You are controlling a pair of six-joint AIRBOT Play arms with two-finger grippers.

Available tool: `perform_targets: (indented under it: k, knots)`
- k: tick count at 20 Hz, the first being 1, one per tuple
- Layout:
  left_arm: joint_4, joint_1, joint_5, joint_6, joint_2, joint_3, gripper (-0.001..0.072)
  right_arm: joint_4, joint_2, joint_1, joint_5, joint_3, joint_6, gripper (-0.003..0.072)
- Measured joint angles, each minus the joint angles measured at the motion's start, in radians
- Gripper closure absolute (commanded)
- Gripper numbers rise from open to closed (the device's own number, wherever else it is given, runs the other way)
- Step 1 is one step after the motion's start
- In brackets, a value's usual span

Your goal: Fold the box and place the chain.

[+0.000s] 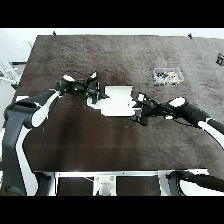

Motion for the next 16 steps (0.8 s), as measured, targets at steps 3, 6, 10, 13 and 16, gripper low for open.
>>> perform_targets:
  k: [3,6,10,13,16]
  knots:
    - [0.000,0.000,0.000,0.000,0.000,0.000,0.0687,-0.008,-0.011,0.034,-0.035,0.000,-0.013,-0.0016]
    - [0.000,0.000,0.000,0.000,0.000,0.000,0.0687,-0.009,-0.030,0.062,-0.083,0.000,-0.019,-0.0016]
    - [0.000,0.000,0.000,0.000,0.000,0.000,0.0687,-0.009,-0.047,0.078,-0.141,0.000,-0.023,-0.0016]
    - [0.000,0.000,0.000,0.000,0.000,0.000,0.0687,-0.007,-0.051,0.081,-0.171,0.000,-0.024,-0.0016]
    - [0.000,0.000,0.000,0.000,0.000,0.000,0.0687,0.024,-0.042,0.083,-0.188,0.003,-0.024,-0.0016]
